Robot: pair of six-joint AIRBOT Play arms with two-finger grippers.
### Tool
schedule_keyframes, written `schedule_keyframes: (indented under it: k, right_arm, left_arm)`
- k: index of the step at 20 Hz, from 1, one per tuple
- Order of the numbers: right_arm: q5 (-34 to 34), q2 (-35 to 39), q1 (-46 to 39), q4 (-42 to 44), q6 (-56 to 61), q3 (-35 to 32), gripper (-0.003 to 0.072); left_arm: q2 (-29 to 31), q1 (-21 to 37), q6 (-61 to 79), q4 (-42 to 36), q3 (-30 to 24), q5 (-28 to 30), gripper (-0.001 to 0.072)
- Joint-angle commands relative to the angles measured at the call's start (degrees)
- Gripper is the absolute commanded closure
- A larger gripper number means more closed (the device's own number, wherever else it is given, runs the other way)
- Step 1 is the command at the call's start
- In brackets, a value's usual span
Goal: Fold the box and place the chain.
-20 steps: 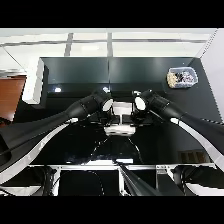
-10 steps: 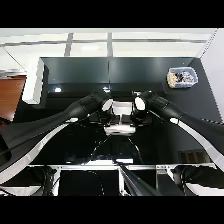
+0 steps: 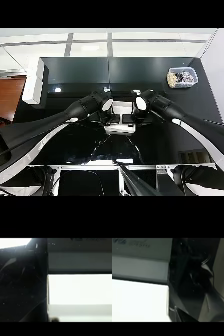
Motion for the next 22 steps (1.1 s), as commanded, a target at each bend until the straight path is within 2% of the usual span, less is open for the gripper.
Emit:
schedule_keyframes:
  k: [1, 4, 6, 9, 11, 12, 14, 15, 16, 17, 20, 22]
  right_arm:
    - [0.4, 4.2, 0.0, -0.2, -3.2, 0.1, 0.0359]
    - [1.4, 12.4, 0.0, -2.0, -4.8, 0.1, 0.036]
    - [2.7, 19.0, -0.1, -8.0, -4.8, 0.1, 0.036]
    - [6.4, 26.2, -1.9, -26.0, -4.8, 0.1, 0.036]
    - [7.6, 27.4, -5.4, -39.1, -5.6, -0.1, 0.036]
    - [6.1, 27.2, -8.3, -41.8, -6.6, -0.2, 0.036]
    - [-4.1, 27.2, -16.4, -41.9, -6.8, -2.1, 0.036]
    - [-11.1, 27.1, -20.8, -41.0, -5.8, -3.9, 0.0313]
    - [-16.8, 26.5, -24.7, -39.3, -3.4, -5.6, 0.0077]
    - [-19.6, 24.8, -28.9, -35.5, -2.2, -6.6, 0.0046]
    - [-21.9, 15.6, -39.8, -21.6, -2.2, -5.2, 0.0047]
    - [-20.6, 7.9, -45.0, -14.3, -3.8, 2.1, 0.0049]
  left_arm:
    - [0.0, 0.0, -0.2, -0.2, 0.0, 0.2, 0.0682]
    - [0.0, 0.0, -0.2, -0.2, 0.0, 0.2, 0.0683]
    - [0.0, 0.0, -0.2, -0.2, 0.0, 0.2, 0.0683]
    - [0.0, 0.0, -0.2, -0.2, 0.0, 0.2, 0.0683]
    - [0.0, 0.0, -0.2, -0.2, 0.0, 0.2, 0.0683]
    - [0.0, 0.0, -0.2, -0.2, 0.0, 0.2, 0.0682]
    - [0.0, 0.0, -0.2, -0.2, 0.0, 0.2, 0.0683]
    - [0.0, 0.0, -0.2, -0.2, 0.0, 0.2, 0.0683]
    - [0.0, 0.0, -0.2, -0.2, 0.0, 0.2, 0.0683]
    - [0.0, 0.0, -0.2, -0.2, 0.0, 0.2, 0.0682]
    - [0.0, 0.0, -0.2, -0.2, 0.0, 0.2, 0.0683]
    - [0.0, 0.0, -0.2, -0.2, 0.0, 0.2, 0.0683]
